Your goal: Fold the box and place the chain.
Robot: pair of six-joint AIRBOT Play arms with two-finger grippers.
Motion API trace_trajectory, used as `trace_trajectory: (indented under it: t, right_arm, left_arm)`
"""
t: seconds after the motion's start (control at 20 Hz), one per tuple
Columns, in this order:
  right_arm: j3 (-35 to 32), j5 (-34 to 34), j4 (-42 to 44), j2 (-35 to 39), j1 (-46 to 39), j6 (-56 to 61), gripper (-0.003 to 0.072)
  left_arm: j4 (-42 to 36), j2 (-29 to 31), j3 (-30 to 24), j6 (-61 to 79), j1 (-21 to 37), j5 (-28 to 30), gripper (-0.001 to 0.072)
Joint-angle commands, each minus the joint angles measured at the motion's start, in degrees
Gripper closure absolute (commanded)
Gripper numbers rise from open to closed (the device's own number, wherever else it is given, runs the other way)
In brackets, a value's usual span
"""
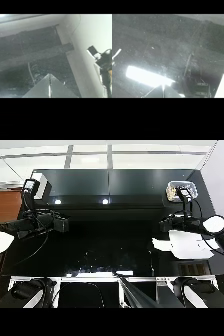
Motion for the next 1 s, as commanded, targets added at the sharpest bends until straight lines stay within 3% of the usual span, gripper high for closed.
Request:
trace_trajectory:
  t: [0.0, 0.7, 0.85, 0.9, 0.95]
  right_arm:
    - [0.0, 0.0, 0.02, -0.02, 0.04, 0.02, 0.0671]
    - [0.0, -0.5, 0.31, -0.02, 0.04, 0.02, 0.0671]
    - [0.0, -8.61, 6.1, -0.04, 0.15, 0.44, 0.0659]
    - [0.0, -12.07, 6.08, -0.11, 0.15, 0.44, 0.036]
    - [0.02, -14.08, 4.79, -0.15, -0.22, 0.42, -0.0022]
  left_arm:
    - [0.02, 0.04, -0.02, 0.0, 0.07, 0.02, 0.0681]
    - [0.02, 0.04, -0.02, 0.0, 0.07, 0.02, 0.0681]
    - [0.02, 0.04, -0.02, 0.0, 0.07, 0.02, 0.0681]
    - [0.0, 0.04, -0.02, 0.0, 0.07, 0.13, 0.068]
    - [0.0, 0.04, -0.02, 0.0, 0.07, 0.57, 0.068]
